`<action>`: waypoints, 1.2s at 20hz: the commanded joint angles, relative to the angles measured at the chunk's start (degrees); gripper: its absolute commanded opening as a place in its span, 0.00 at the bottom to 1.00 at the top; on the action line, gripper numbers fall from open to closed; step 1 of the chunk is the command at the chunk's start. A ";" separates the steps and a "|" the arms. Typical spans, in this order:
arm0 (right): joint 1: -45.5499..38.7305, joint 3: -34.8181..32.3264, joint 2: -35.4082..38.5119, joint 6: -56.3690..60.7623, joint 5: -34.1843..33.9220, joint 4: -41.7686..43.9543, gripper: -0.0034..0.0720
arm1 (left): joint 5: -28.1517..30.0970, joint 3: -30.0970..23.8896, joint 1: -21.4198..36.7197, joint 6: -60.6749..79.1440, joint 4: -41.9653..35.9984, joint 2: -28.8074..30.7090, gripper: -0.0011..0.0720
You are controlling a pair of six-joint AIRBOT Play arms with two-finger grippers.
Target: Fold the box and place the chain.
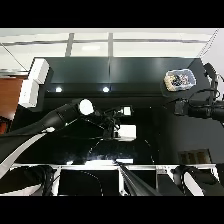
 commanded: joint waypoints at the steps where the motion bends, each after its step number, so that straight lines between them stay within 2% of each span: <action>1: 0.00 0.04 0.04 0.26 -0.04 -0.26 0.07 | 0.81 0.04 -1.20 -0.02 2.67 -0.20 1.00; 5: 0.00 0.07 0.04 0.61 -0.04 -0.26 0.07 | 4.76 0.00 -3.19 -0.02 2.89 -1.53 1.00; 8: 0.00 0.07 0.04 1.11 -0.04 -0.26 0.07 | 10.40 0.00 -6.03 -0.22 3.04 -5.07 1.00; 11: 0.00 0.07 0.04 1.66 0.15 -0.24 0.07 | 11.26 0.00 -7.08 -0.87 6.32 -6.25 0.97; 12: 0.00 0.07 0.04 1.66 0.20 -0.24 0.07 | 11.19 0.00 -7.04 -3.74 8.55 -5.64 0.75; 13: 0.00 0.07 0.04 1.68 0.17 -0.24 0.07 | 10.54 0.00 -6.58 -6.67 11.54 -4.70 0.47; 14: 0.00 0.07 0.04 1.73 0.22 -0.22 0.07 | 8.11 0.00 -5.57 -9.64 14.78 -3.34 0.40; 15: 0.00 0.07 0.04 1.84 0.24 -0.22 0.07 | 4.76 -0.02 -3.93 -13.00 17.53 -1.86 0.40; 17: 0.00 0.07 0.04 1.92 0.37 -0.20 0.07 | -2.58 -0.68 1.73 -21.29 23.17 1.64 0.40; 19: 0.00 0.07 0.04 1.90 0.63 -0.20 0.07 | -8.81 -2.95 10.27 -28.94 28.52 5.95 0.40; 22: 0.00 0.04 0.04 1.90 0.74 -0.17 0.07 | -15.52 -7.96 27.19 -40.33 34.49 13.66 0.40; 24: 0.00 0.07 0.04 1.90 0.72 -0.17 0.07 | -15.08 -11.26 40.33 -42.84 34.38 18.73 0.40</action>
